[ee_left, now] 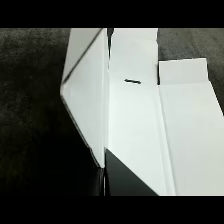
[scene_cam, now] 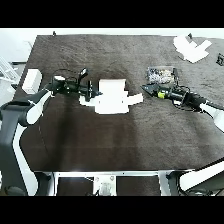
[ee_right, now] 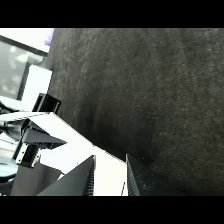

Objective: Fold the box and place the chain.

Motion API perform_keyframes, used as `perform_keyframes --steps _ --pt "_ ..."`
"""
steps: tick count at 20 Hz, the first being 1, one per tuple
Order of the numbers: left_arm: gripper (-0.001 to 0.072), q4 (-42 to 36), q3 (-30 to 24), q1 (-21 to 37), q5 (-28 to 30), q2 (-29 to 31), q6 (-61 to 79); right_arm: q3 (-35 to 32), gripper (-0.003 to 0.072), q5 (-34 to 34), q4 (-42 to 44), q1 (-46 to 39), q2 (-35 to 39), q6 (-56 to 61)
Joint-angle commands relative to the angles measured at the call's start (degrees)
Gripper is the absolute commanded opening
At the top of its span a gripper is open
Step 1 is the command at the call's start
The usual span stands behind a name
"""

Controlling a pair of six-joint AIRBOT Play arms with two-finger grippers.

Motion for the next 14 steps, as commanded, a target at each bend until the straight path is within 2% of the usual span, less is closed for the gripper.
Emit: perform_keyframes --steps 1,3,7,8,9,12,14 --pt "0.0016 0.98 -1.03 0.04 0.92 0.02 0.68 -0.02 0.0244 2.19 0.02 0.02 0.0 -0.87" --pt "0.0016 0.87 -2.08 0.04 1.38 0.02 3.85 -0.02 0.0244 4.2 0.04 0.0 0.0 -1.29" --pt "0.0017 0.46 -2.08 0.04 1.55 0.02 5.05 -0.02 0.0219 13.27 1.88 0.39 0.04 -2.4" --pt "0.0017 0.46 -2.08 0.04 1.51 0.02 5.05 -0.04 0.0202 14.19 1.7 0.7 0.04 -2.43" --pt "0.0017 0.48 -2.08 0.04 1.51 0.02 5.05 -0.24 0.015 14.34 1.7 0.94 0.04 -2.47" --pt "0.0018 0.48 -2.08 0.04 1.46 0.02 5.03 -1.62 0.0134 14.16 1.46 2.14 0.07 -4.0" --pt "0.0019 0.5 -2.08 0.04 1.44 0.02 5.03 -3.3 0.001 13.57 1.46 3.37 0.07 -6.03"
